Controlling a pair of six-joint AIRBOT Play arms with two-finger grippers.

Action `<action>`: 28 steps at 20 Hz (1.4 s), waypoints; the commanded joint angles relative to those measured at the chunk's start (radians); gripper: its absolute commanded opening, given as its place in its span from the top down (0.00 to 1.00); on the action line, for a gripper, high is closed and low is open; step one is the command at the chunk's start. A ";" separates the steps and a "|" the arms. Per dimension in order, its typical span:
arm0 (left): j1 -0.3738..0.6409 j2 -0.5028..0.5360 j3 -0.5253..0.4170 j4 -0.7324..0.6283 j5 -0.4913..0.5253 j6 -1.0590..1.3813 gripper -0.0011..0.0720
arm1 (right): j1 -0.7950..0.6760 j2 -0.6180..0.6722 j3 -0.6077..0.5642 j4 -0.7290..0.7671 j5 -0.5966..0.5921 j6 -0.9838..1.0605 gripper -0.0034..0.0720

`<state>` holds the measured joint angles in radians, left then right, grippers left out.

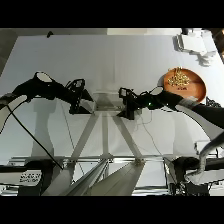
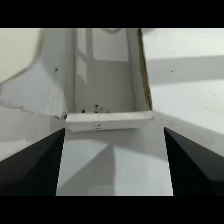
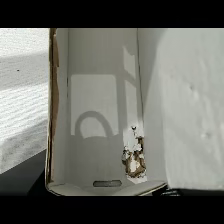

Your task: Fold the box and place the chain.

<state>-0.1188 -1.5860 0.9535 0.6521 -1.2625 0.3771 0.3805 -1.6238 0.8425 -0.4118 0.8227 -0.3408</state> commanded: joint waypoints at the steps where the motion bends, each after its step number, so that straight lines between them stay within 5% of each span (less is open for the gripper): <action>1: 0.000 -0.040 -0.002 -0.040 0.019 0.080 0.03 | 0.000 0.000 0.000 0.000 0.000 0.000 0.42; 18: -0.022 -0.094 -0.002 -0.098 0.012 0.138 0.03 | 0.000 0.000 0.000 0.000 0.000 0.000 0.42; 28: -0.095 -0.106 0.001 -0.076 0.145 0.060 0.04 | 0.000 0.000 0.000 0.001 0.000 0.000 0.42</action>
